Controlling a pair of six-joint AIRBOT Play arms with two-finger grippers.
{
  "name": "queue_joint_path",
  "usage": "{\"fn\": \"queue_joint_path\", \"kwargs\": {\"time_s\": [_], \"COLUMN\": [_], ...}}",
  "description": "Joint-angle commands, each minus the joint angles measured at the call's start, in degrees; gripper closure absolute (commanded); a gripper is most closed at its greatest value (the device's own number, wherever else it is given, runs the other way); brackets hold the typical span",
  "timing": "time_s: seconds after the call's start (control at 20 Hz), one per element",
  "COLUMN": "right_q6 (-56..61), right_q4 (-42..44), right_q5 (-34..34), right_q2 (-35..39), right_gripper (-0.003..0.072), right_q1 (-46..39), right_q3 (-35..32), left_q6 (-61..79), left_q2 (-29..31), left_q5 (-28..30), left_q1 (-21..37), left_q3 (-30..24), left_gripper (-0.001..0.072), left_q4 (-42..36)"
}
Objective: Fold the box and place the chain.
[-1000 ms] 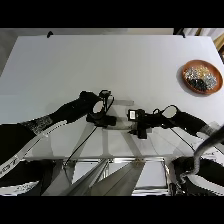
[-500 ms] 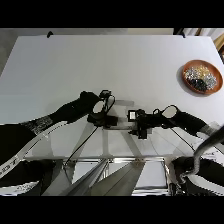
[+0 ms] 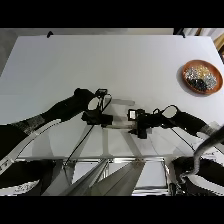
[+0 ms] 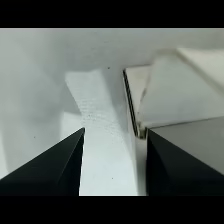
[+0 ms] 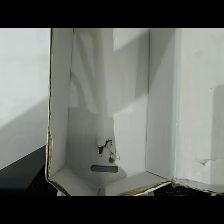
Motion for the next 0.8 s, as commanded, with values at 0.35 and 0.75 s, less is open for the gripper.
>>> {"fn": "queue_joint_path", "kwargs": {"time_s": [0.35,0.75], "right_q6": [-0.22,-0.22], "right_q4": [-0.26,-0.37], "right_q5": [0.26,0.26], "right_q2": [0.04,0.04], "right_gripper": [0.0385,0.0385], "right_q1": [0.0,0.0], "right_q3": [0.04,0.04], "left_q6": [28.44,84.76], "left_q2": [10.95,12.87], "left_q5": [-2.05,0.37], "left_q1": [9.11,18.08], "left_q3": [0.11,-6.6], "left_gripper": [0.0201,0.0055], "left_q4": [-9.25,-12.33]}}
